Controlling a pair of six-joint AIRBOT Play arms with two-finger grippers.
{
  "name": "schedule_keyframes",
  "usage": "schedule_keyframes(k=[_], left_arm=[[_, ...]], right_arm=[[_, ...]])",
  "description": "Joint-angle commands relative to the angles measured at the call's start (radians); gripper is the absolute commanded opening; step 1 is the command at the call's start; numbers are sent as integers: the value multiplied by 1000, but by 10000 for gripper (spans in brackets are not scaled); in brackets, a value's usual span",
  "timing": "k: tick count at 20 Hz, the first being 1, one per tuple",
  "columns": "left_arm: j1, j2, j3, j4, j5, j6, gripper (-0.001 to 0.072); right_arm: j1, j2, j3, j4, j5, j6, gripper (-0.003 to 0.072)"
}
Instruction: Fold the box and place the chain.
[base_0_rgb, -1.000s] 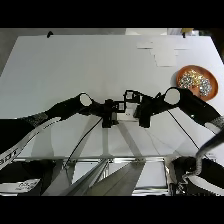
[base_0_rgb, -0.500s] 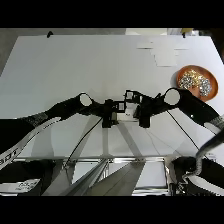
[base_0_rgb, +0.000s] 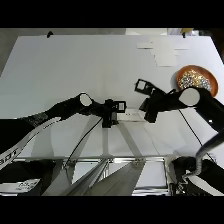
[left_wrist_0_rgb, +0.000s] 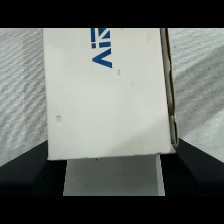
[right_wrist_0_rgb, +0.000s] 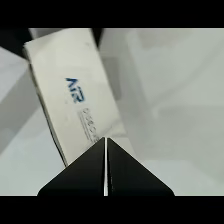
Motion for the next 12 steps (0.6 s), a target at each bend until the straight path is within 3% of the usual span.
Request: schedule_keyframes(k=[1,3,5,6,9,12], left_arm=[[1,1,0,0,0,0,62],[1,1,0,0,0,0,62],[0,1,0,0,0,0,62],[1,1,0,0,1,0,62],[1,1,0,0,0,0,62],[1,1,0,0,0,0,62]], right_arm=[[-166,71,-3,-67,113,373,20],[-278,83,-38,-64,179,414,20],[-317,88,-105,-2,88,412,17],[-314,87,-151,99,34,362,17],[-270,87,-264,476,26,-14,17],[-237,82,-301,557,-17,-84,18]])
